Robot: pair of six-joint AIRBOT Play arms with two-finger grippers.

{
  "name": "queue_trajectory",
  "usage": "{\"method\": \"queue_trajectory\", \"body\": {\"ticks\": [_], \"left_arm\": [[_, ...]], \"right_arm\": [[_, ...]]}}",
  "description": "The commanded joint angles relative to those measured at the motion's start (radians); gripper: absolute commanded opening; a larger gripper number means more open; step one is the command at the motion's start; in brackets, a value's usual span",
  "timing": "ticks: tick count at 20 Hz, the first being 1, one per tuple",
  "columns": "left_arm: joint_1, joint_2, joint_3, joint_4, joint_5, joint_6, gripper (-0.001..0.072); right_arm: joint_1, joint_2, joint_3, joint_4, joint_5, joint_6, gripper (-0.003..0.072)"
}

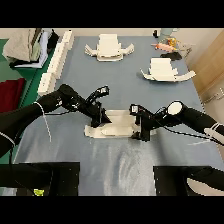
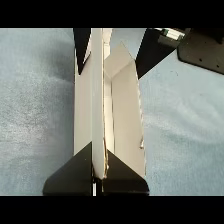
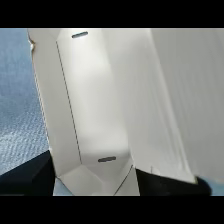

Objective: Fold the box.

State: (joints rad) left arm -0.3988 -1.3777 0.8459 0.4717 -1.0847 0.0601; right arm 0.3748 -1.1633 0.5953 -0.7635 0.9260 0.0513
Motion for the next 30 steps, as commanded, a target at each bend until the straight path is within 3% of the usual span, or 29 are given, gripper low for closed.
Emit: {"method": "queue_trajectory", "body": {"ticks": [1, 30], "left_arm": [[0.000, 0.000, 0.000, 0.000, 0.002, 0.000, 0.0017], [0.000, 0.000, 0.000, 0.000, 0.002, 0.000, 0.0017]], "right_arm": [[0.001, -0.011, -0.008, 0.009, 0.036, -0.011, 0.0712], [-0.014, -0.042, -0.077, 0.153, -0.115, -0.247, 0.0673]]}}
